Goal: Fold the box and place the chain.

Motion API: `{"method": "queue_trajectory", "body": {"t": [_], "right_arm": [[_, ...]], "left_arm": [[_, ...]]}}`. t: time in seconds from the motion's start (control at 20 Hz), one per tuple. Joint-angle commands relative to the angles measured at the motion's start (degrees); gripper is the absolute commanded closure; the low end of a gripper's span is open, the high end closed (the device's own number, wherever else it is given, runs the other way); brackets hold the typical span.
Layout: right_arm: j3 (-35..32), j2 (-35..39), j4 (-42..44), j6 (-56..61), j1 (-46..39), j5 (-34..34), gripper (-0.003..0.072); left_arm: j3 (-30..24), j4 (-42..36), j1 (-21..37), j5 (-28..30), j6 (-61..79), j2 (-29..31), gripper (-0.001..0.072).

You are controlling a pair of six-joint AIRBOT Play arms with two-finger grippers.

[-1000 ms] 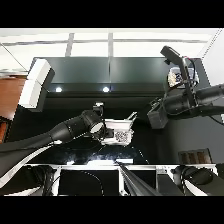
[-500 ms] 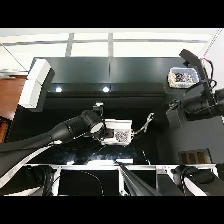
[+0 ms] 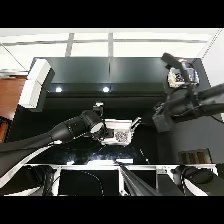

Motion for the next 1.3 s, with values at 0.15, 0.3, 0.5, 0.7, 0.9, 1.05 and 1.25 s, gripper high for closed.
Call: {"method": "queue_trajectory", "body": {"t": [0.15,0.3,0.5,0.7,0.9,1.05,1.25], "right_arm": [[-0.7,-5.7,2.1,-2.0,5.4,-4.0,0.0636],[-4.0,-6.1,1.9,-2.3,5.6,-8.0,0.0636],[-8.8,-6.1,1.9,-2.8,5.6,-13.5,0.0636],[-10.3,-6.2,1.3,-2.9,4.7,-15.6,0.0282],[-10.2,-4.7,1.0,-5.6,-6.4,-7.4,0.0151],[-12.5,-1.0,-1.1,-13.3,-15.7,-6.1,0.0151],[-27.1,4.8,4.7,-26.1,-20.3,-18.4,0.0132]], "left_arm": [[0.0,0.0,0.0,0.0,0.0,0.0,0.0677],[0.0,0.0,0.0,0.0,0.0,0.0,0.0677],[0.0,0.0,0.0,0.0,0.0,0.0,0.0677],[0.0,0.0,0.0,0.0,0.0,0.0,0.0677],[0.0,0.0,0.0,0.0,0.0,0.0,0.0677],[0.0,0.0,0.0,0.0,0.0,0.0,0.0677],[0.0,0.0,0.0,0.0,0.0,0.0,0.0677]]}}
